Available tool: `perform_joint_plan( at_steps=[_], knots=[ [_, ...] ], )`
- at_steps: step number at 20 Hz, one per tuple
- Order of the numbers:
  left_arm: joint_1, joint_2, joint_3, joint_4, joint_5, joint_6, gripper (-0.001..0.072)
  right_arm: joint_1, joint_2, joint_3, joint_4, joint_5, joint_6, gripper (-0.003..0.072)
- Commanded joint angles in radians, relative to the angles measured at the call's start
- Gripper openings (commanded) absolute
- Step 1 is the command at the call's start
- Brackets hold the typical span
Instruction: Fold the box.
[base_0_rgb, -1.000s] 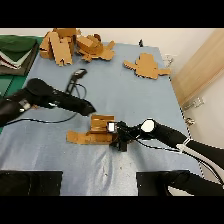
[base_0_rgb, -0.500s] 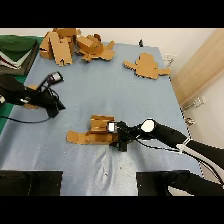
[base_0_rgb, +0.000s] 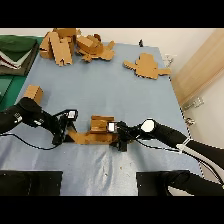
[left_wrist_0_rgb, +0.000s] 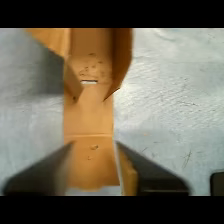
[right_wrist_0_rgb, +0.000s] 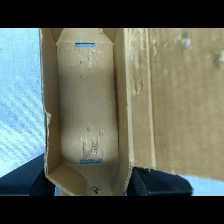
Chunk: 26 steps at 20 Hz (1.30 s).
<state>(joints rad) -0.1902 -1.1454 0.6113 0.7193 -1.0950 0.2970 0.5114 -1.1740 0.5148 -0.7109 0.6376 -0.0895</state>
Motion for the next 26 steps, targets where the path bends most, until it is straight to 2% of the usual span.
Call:
perform_joint_plan(
  at_steps=[1, 5, 8, 14, 19, 20, 21, 22, 26],
  knots=[
    [-0.06, 0.0, -0.018, -0.013, 0.0, 0.033, 0.0526, 0.0, -0.001, -0.001, 0.0, 0.0, 0.0, 0.0515],
    [-0.159, 0.0, -0.018, -0.01, 0.143, 0.018, 0.0526, 0.0, -0.001, -0.001, 0.0, 0.001, 0.0, 0.0515],
    [-0.196, 0.0, -0.018, -0.01, 0.217, -0.065, 0.0527, 0.0, -0.001, -0.001, 0.0, 0.0, 0.0, 0.0515],
    [-0.21, 0.0, -0.018, -0.049, 0.232, -0.078, 0.0526, 0.0, -0.001, -0.001, 0.0, 0.0, 0.0, 0.0515],
    [-0.266, 0.0, -0.018, -0.048, 0.237, -0.081, 0.0524, 0.0, -0.001, -0.001, 0.0, 0.001, 0.0, 0.0515],
    [-0.266, 0.0, -0.018, -0.047, 0.248, -0.081, 0.0512, 0.0, -0.001, -0.001, 0.0, 0.0, 0.0, 0.0515],
    [-0.265, 0.0, -0.018, -0.044, 0.258, -0.088, 0.0404, 0.0, -0.001, -0.001, 0.0, 0.001, 0.0, 0.0515],
    [-0.265, 0.0, -0.018, -0.038, 0.258, -0.089, 0.0334, 0.0, -0.001, -0.001, 0.0, 0.001, 0.0, 0.0515],
    [-0.266, 0.0, -0.018, -0.039, 0.267, -0.088, 0.0329, 0.0, -0.001, -0.001, 0.0, 0.001, 0.0, 0.0515]
  ],
)
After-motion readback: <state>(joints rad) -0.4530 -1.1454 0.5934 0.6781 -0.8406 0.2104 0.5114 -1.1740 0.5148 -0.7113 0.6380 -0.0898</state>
